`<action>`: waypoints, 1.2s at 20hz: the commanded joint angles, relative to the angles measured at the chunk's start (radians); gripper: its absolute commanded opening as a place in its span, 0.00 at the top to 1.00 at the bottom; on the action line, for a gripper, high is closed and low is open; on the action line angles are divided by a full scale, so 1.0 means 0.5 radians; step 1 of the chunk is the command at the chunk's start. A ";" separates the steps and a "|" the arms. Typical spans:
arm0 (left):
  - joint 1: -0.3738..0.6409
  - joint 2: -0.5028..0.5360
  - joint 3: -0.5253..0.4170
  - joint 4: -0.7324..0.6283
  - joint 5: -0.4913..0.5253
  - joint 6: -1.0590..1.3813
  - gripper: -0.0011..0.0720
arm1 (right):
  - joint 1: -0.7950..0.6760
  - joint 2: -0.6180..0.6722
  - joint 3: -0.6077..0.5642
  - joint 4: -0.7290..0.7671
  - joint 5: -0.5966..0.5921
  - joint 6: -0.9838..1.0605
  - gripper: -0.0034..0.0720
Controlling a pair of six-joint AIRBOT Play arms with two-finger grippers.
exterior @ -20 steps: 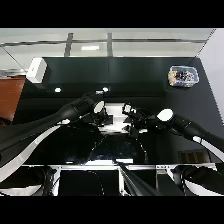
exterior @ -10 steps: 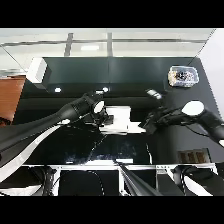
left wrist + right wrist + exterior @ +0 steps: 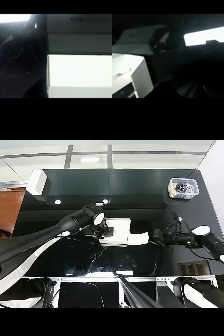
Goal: Fold the box and place the chain.
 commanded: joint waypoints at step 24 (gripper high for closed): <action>0.002 0.000 0.000 -0.001 -0.037 0.000 0.95 | 0.723 -0.135 0.526 0.038 0.021 -0.112 0.37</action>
